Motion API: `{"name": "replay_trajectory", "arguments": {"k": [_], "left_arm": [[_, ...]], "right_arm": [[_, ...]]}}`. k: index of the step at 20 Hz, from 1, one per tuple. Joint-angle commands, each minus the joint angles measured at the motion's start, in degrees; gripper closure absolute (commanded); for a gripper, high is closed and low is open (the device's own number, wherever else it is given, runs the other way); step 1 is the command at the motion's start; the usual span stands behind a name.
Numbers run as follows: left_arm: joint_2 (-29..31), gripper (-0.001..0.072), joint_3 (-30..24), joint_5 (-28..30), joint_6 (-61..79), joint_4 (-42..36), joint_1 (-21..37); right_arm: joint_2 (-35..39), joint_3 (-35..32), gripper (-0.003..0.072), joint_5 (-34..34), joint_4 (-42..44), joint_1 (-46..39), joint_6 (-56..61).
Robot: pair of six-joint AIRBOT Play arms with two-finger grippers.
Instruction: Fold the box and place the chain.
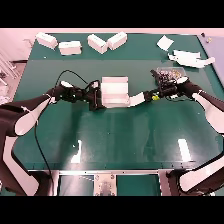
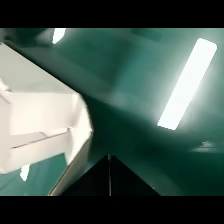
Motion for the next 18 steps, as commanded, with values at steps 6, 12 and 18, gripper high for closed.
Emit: {"name": "replay_trajectory", "arguments": {"k": [6,12,18], "left_arm": [[0.0,0.013,0.0,0.0,0.0,0.0,0.0],[0.0,0.0129,0.0,0.0,0.0,0.0,0.0],[0.0,0.013,0.0,0.0,0.0,0.0,0.0]], "right_arm": [[6.2,0.3,0.0677,3.3,0.8,2.0,1.8],[5.4,0.3,0.0532,3.1,0.8,4.6,1.9],[5.4,0.3,0.0346,3.5,4.4,4.7,2.0]]}}
